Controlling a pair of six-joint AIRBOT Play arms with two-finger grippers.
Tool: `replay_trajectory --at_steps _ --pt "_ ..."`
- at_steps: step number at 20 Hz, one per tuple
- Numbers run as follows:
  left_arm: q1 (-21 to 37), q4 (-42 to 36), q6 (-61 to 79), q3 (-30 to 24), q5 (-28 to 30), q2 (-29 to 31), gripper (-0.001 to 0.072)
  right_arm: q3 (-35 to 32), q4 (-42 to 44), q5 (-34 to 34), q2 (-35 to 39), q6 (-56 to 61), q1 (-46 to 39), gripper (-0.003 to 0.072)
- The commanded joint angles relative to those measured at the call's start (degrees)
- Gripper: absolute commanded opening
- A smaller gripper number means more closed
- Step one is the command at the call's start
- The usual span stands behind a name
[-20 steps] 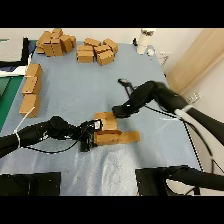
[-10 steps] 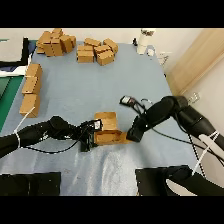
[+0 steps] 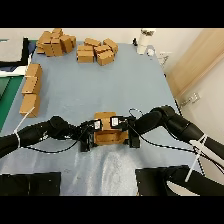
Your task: Fold the box.
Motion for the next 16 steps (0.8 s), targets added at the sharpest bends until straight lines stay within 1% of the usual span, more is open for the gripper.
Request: replay_trajectory --at_steps 1,2,3,5,6,8,10,16 --pt "0.0 0.0 0.0 0.0 0.0 0.0 0.0469 -0.2 -0.2 2.4 -1.6 -5.0 0.8 0.053" --pt "0.0 0.0 0.0 0.0 0.0 0.0 0.047 -0.2 -0.4 2.3 -1.7 -5.9 0.8 0.0438" --pt "0.0 0.0 0.0 0.0 0.0 0.0 0.047 -0.2 -0.4 2.5 -1.9 -6.1 0.8 0.0396" --pt "0.0 0.0 0.0 0.0 0.0 0.0 0.047 -0.2 -0.1 2.8 -1.9 -6.1 0.8 0.0276" --pt "0.0 0.0 0.0 0.0 0.0 0.0 0.047 -0.2 0.2 2.8 -1.9 -6.1 0.8 0.0247" --pt "0.0 0.0 0.0 0.0 0.0 0.0 0.047 -0.2 1.0 3.1 -2.0 -6.2 0.8 0.0152" --pt "0.0 0.0 0.0 0.0 0.0 0.0 0.047 -0.2 1.4 4.5 -2.4 -7.2 0.8 0.0152" --pt "0.0 0.0 0.0 0.0 0.0 0.0 0.047 -0.2 5.2 6.0 -4.0 -10.0 0.9 0.0152"
